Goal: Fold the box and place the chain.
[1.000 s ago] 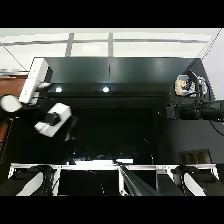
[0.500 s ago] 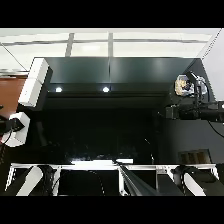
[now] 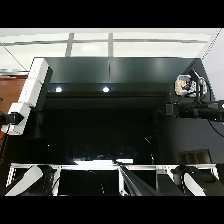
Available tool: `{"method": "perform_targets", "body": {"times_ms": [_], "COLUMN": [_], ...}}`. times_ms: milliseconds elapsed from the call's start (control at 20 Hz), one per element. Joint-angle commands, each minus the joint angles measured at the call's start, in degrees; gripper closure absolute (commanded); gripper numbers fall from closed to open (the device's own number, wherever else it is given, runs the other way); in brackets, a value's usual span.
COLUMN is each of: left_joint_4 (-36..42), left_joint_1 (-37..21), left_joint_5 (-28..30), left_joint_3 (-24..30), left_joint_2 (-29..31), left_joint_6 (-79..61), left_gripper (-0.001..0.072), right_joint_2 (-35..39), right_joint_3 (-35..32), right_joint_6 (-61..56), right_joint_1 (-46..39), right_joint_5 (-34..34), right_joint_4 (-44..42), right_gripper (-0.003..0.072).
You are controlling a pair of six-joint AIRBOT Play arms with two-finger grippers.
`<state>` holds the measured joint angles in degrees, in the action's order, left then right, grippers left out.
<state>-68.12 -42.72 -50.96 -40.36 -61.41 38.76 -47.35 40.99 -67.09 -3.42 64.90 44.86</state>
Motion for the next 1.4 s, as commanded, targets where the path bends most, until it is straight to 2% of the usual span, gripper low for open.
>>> {"method": "perform_targets", "body": {"times_ms": [0, 100, 150, 200, 250, 400, 600, 650, 700, 750, 800, 850, 900, 1050, 1150, 1250, 1350], "left_joint_4": [3.1, 5.0, 6.1, 6.0, 5.8, 5.2, 7.4, 8.9, 10.9, 12.2, 12.8, 12.6, 12.7, 12.6, 11.3, 10.7, 9.0], "left_joint_1": [1.3, 2.9, 3.9, 5.1, 5.9, 6.4, 8.7, 9.7, 11.0, 12.2, 13.7, 15.8, 18.4, 26.8, 30.1, 30.4, 30.3], "left_joint_5": [4.5, 5.6, 5.7, 6.7, 8.2, 7.2, 1.7, 0.6, -1.4, -3.9, -7.2, -8.5, -7.3, 0.5, 5.8, 7.9, 7.9], "left_joint_3": [-0.9, -0.9, -0.9, -0.9, -0.9, -4.9, -16.5, -18.8, -20.7, -21.6, -21.3, -19.8, -16.4, -2.1, 7.4, 13.2, 15.2], "left_joint_2": [-3.3, -5.0, -5.5, -5.7, -5.6, -3.3, 1.6, 2.7, 3.9, 5.1, 6.6, 8.6, 11.8, 23.8, 31.4, 36.6, 39.7], "left_joint_6": [-3.6, -3.4, -3.5, -3.5, -3.4, -0.8, 6.1, 8.7, 13.4, 17.9, 20.6, 20.5, 20.4, 20.0, 20.0, 20.0, 20.0], "left_gripper": [0.0377, 0.0375, 0.0332, 0.0186, -0.0004, -0.0009, -0.0002, 0.0011, 0.0229, 0.0581, 0.0685, 0.0686, 0.0686, 0.0686, 0.0685, 0.0684, 0.0683], "right_joint_2": [0.0, 0.0, 0.0, 0.0, 0.0, 0.0, 0.0, 0.0, 0.0, 0.4, 1.2, 2.7, 5.1, 10.5, 10.3, 10.3, 10.3], "right_joint_3": [0.0, 0.0, 0.0, 0.0, 0.0, 2.2, 13.1, 15.9, 17.9, 18.4, 17.8, 16.1, 12.7, 0.1, -5.9, -9.6, -10.1], "right_joint_6": [-1.5, -2.0, -2.0, -2.0, -2.1, -1.7, -1.6, -1.6, -1.7, -1.3, 1.8, 4.2, 4.2, 3.9, 3.8, 3.8, 3.3], "right_joint_1": [0.0, 0.0, 0.0, 0.0, 0.0, -0.2, -1.6, -1.6, -1.6, -1.5, -0.2, 1.9, 4.2, 6.6, 5.9, 4.7, 4.5], "right_joint_5": [0.1, 0.1, 0.0, -0.3, -0.5, 0.9, 2.1, 3.1, 4.5, 6.3, 8.7, 8.5, 3.8, -16.3, -25.0, -29.0, -26.6], "right_joint_4": [0.0, -0.1, 0.0, 0.0, -0.1, 0.2, 2.7, 4.3, 5.3, 5.3, 5.5, 7.2, 10.3, 18.2, 21.8, 23.2, 21.0], "right_gripper": [0.0671, 0.0671, 0.0671, 0.0670, 0.0670, 0.0670, 0.0671, 0.0671, 0.0671, 0.0673, 0.0676, 0.0677, 0.0677, 0.0673, 0.0672, 0.0671, 0.0670]}}
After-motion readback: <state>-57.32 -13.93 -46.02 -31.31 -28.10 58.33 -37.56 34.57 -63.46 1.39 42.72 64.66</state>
